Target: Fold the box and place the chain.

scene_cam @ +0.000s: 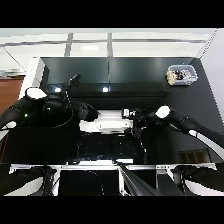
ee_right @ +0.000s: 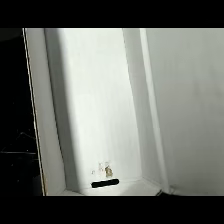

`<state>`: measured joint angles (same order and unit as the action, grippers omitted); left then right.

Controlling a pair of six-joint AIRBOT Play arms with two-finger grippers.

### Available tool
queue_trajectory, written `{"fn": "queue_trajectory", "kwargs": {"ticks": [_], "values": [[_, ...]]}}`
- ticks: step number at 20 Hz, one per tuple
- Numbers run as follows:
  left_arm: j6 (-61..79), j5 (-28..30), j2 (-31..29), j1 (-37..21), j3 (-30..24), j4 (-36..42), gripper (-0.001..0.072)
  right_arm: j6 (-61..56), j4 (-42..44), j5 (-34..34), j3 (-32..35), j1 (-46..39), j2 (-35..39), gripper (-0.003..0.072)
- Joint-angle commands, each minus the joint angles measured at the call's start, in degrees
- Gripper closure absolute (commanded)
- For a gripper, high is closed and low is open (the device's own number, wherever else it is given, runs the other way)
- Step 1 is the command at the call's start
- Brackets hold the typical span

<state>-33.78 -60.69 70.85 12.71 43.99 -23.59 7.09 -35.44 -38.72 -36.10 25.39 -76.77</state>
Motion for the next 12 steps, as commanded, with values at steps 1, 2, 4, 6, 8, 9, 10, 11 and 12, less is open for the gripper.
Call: {"fn": "queue_trajectory", "kwargs": {"ticks": [1, 2, 4, 6, 8, 9, 10, 11, 12], "values": [[2.64, 13.14, 0.46, 1.51, -0.59, 3.06, 0.0683, -0.02, 0.02, -0.02, -0.02, 0.0, -0.04, 0.0615], [3.02, 13.62, 1.05, 2.12, -0.26, 3.02, 0.0683, -0.02, 0.02, -0.02, -0.02, 0.0, -0.04, 0.0615], [4.61, 14.03, 2.64, 3.15, 0.68, 2.38, 0.0683, -0.02, 0.02, -0.02, -0.02, 0.0, -0.04, 0.0615], [4.96, 14.36, 4.59, 3.5, 1.79, 1.09, 0.0683, -0.02, 0.02, -0.02, -0.02, 0.0, -0.04, 0.0615], [4.96, 14.69, 6.45, 3.48, 2.01, 1.05, 0.0683, -0.02, 0.02, -0.02, -0.02, 0.0, -0.04, 0.0615], [4.96, 14.64, 7.43, 3.5, 2.01, 1.05, 0.0683, -0.02, 0.02, -0.02, -0.02, 0.0, -0.04, 0.0615], [4.96, 14.4, 8.66, 3.58, 2.01, 1.07, 0.0683, -0.02, 0.02, -0.02, -0.02, 0.0, -0.04, 0.0615], [4.96, 14.16, 9.88, 3.58, 2.01, 1.07, 0.0683, -0.02, 0.02, -0.02, -0.02, 0.0, -0.04, 0.0615], [4.94, 13.9, 11.15, 3.56, 2.01, 1.11, 0.0683, -0.02, 0.02, -0.02, -0.02, 0.0, -0.04, 0.0615]]}}
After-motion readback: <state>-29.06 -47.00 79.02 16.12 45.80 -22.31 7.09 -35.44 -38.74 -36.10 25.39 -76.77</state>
